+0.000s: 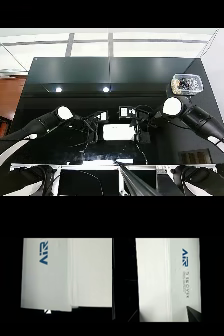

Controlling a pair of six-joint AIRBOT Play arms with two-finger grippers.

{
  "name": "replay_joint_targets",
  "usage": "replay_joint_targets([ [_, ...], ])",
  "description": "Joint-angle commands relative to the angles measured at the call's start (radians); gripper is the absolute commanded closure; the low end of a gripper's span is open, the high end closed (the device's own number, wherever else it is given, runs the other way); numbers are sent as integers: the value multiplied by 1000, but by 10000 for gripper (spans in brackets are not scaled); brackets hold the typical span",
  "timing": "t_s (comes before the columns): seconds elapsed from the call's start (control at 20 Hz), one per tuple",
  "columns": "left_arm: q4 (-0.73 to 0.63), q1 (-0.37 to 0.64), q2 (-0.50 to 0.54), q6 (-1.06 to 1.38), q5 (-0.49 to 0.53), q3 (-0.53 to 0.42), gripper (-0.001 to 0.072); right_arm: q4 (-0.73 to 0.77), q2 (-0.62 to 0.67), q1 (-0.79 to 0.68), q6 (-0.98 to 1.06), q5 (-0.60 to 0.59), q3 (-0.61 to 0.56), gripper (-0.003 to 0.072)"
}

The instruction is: Fold the box and place the chain.

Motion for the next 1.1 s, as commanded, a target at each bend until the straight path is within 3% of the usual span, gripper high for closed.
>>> replay_joint_targets([
  [0.0,0,-1,-1,0,0,0,342,0,0,1,3,11,0,-13],
  [0.7,0,0,-1,0,0,0,342,-2,-2,1,3,-97,-18,-12],
  [1.05,0,-1,-1,0,0,0,342,12,0,0,214,16,37,-13],
])
